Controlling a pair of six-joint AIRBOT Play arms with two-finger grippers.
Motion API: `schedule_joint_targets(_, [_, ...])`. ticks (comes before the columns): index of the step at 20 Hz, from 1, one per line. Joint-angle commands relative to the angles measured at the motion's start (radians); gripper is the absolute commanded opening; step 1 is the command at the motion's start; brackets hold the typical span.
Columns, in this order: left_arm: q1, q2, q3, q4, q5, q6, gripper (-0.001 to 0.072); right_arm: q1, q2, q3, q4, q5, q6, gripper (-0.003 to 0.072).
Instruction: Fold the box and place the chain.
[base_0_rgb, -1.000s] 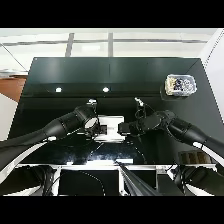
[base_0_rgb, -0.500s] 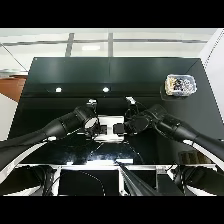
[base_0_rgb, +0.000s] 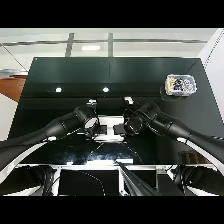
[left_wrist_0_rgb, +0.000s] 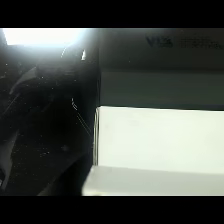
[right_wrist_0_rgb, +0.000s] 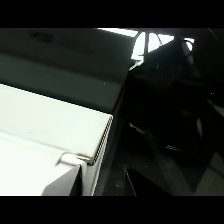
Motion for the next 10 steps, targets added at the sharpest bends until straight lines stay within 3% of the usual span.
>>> schedule_joint_targets(1, [0.000, -0.001, -0.001, 0.000, 0.001, 0.000, 0.0031, 0.014, -0.011, 0.011, -0.026, -0.037, 0.031, 0.0299])
schedule_joint_targets(10, [0.000, 0.000, -0.001, 0.000, 0.000, 0.000, 0.0031, 0.060, -0.071, 0.075, -0.072, -0.049, 0.118, 0.0297])
